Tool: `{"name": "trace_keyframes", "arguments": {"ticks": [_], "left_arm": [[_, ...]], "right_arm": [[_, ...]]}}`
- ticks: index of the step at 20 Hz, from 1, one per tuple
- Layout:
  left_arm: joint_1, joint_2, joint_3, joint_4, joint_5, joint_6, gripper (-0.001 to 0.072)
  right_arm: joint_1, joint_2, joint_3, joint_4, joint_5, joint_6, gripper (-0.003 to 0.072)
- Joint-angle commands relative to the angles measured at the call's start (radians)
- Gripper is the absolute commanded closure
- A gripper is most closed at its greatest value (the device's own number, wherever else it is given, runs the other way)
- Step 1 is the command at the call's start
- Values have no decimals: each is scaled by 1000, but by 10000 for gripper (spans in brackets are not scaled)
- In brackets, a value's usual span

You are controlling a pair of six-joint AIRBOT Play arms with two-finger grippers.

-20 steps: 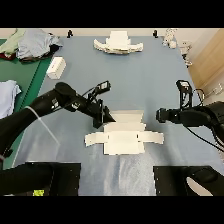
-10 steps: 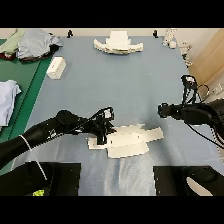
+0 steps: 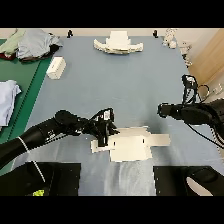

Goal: Fold the box.

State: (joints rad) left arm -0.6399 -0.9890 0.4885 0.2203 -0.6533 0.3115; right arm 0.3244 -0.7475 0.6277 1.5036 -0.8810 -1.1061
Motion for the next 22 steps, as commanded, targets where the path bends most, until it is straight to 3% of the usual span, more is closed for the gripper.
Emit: {"name": "trace_keyframes", "arguments": {"ticks": [1, 6, 15, 22], "left_arm": [[0, -10, 4, 60, -13, 10, 699], [54, -60, 4, 53, -149, 11, 700], [74, -65, 3, 103, -157, 6, 699], [72, -65, -6, 146, -220, -77, 699]], "right_arm": [[0, 0, 0, 4, 0, 7, 205], [0, 0, 0, 5, 1, 10, 205], [0, 0, 0, 9, 1, 10, 205], [0, 0, 0, 31, 1, 10, 206]]}}
